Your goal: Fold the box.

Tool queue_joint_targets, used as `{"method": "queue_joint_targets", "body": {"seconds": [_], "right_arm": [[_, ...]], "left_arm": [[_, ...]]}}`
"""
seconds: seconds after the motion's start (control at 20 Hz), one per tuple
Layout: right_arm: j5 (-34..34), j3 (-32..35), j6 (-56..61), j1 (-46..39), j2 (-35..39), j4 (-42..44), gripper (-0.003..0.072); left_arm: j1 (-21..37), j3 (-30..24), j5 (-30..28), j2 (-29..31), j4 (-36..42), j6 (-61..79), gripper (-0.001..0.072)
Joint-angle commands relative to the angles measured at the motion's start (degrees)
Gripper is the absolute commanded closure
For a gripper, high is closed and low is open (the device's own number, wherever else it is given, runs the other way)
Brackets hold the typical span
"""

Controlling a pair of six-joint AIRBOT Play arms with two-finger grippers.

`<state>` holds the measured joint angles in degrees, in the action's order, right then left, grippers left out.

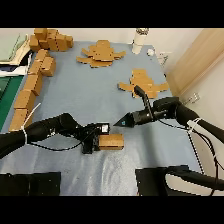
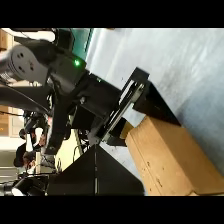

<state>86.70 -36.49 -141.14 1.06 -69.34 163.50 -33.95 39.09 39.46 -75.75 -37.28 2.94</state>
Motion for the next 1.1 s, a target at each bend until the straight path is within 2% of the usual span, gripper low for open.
{"method": "queue_joint_targets", "body": {"seconds": [0.0, 0.15, 0.35, 0.7, 1.05], "right_arm": [[-4.1, 7.3, -3.3, 1.4, 3.3, 0.9, 0.0683], [-4.6, 12.7, -3.3, 1.4, 6.0, 0.9, 0.0683], [-9.3, 17.3, 0.2, 1.4, 8.8, 0.0, 0.0683], [-13.9, 18.6, 1.2, 1.5, 9.0, -0.8, 0.0683], [-15.3, 20.5, 1.1, 1.5, 9.0, -1.0, 0.0683]], "left_arm": [[0.0, 0.0, 0.0, 0.0, 0.0, 0.0, 0.0418], [0.0, 0.0, 0.0, 0.0, 0.0, 0.0, 0.0418], [0.0, 0.0, 0.0, 0.0, 0.0, 0.0, 0.0418], [0.0, 0.0, 0.0, 0.0, 0.0, 0.0, 0.0418], [0.0, 0.0, 0.0, 0.0, 0.0, 0.0, 0.0418]]}}
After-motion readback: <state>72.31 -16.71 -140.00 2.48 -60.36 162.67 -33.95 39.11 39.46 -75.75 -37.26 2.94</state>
